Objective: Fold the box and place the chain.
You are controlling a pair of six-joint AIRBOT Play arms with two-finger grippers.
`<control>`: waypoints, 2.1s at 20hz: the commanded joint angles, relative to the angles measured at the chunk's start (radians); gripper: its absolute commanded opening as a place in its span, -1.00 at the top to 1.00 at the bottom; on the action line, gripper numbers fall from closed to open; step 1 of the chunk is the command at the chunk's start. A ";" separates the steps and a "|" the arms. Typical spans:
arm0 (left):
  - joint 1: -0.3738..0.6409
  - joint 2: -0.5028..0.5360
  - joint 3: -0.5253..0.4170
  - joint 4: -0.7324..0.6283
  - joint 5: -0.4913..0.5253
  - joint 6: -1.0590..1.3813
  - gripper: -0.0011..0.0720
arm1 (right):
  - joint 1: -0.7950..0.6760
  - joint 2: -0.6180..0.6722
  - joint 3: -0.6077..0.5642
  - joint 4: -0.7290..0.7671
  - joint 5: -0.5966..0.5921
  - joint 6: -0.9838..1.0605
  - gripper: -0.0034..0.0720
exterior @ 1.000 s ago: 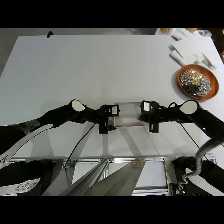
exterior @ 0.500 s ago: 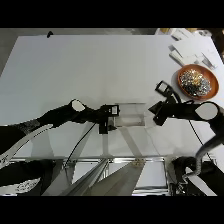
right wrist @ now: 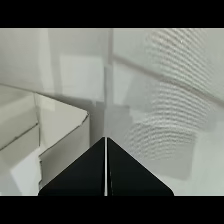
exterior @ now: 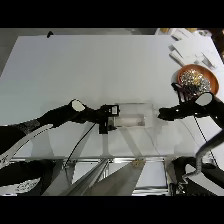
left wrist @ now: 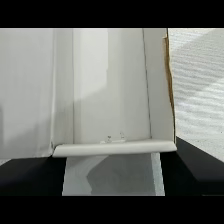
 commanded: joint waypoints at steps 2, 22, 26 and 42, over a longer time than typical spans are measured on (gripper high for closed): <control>0.000 0.001 0.000 0.000 0.000 0.000 0.09 | 0.054 -0.080 -0.006 -0.009 0.037 0.045 0.87; 0.000 0.001 0.000 0.000 0.000 0.000 0.09 | 0.216 0.110 -0.008 0.188 0.006 -0.006 0.00; 0.000 0.001 0.000 0.000 0.000 0.000 0.09 | 0.292 0.110 -0.008 0.185 -0.038 0.021 0.00; 0.000 0.001 0.000 0.000 0.000 0.000 0.09 | 0.601 -0.047 0.133 -0.322 -0.129 0.721 0.03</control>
